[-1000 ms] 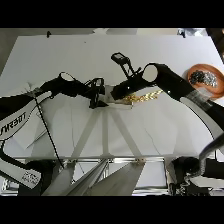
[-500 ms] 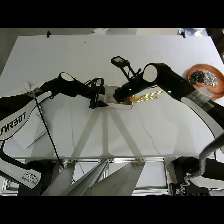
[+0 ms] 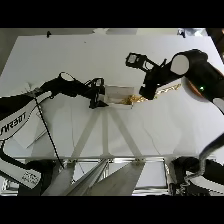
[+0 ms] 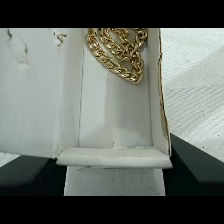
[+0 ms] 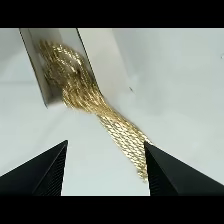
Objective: Fold the box and place the chain.
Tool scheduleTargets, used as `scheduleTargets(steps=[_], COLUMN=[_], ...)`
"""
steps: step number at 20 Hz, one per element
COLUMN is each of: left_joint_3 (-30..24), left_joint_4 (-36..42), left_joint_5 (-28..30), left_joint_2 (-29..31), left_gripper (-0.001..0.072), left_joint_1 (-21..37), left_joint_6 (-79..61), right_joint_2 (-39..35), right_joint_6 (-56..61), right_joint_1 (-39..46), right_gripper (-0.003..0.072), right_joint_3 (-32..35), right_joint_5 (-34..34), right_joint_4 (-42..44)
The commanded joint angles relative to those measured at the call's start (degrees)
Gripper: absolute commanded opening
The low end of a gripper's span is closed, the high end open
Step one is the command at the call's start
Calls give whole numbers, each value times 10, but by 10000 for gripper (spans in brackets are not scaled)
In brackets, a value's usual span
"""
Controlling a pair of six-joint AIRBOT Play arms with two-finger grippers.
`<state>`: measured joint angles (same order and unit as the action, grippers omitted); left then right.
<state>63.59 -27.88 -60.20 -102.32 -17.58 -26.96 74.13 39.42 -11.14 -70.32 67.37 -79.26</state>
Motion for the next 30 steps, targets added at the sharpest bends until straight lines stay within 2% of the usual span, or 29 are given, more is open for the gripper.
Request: scheduleTargets(steps=[1, 7, 15, 19, 22, 23, 24, 25, 26, 27, 30], left_joint_3=[0, 0, 0, 0, 0, 0, 0, 0, 0, 0, 0], left_joint_4=[0, 0, 0, 0, 0, 0, 0, 0, 0, 0, 0], left_joint_5=[0, 0, 0, 0, 0, 0, 0, 0, 0, 0, 0], left_joint_2=[0, 0, 0, 0, 0, 0, 0, 0, 0, 0, 0], left_gripper=[277, 277, 277, 277, 277, 277, 277, 277, 277, 277, 277], left_joint_1=[0, 0, 0, 0, 0, 0, 0, 0, 0, 0, 0], left_joint_6=[0, 0, 0, 0, 0, 0, 0, 0, 0, 0, 0], right_joint_2=[36, 129, 195, 219, 228, 228, 228, 228, 228, 226, 213], right_joint_6=[-186, -308, -324, -324, -322, -322, -322, -322, -322, -318, -318], right_joint_1=[64, 77, 77, 77, 75, 75, 75, 75, 75, 75, 75], right_gripper=[539, 537, 519, 589, 570, 550, 402, 195, 71, 18, 17], right_joint_3=[0, 0, 0, 2, 10, 17, 24, 27, 27, 27, 27], right_joint_5=[11, -27, -54, -78, -80, -81, -80, -71, -62, -58, -55], right_joint_4=[26, 26, 30, 29, 28, 25, 18, 14, 12, 12, 12])
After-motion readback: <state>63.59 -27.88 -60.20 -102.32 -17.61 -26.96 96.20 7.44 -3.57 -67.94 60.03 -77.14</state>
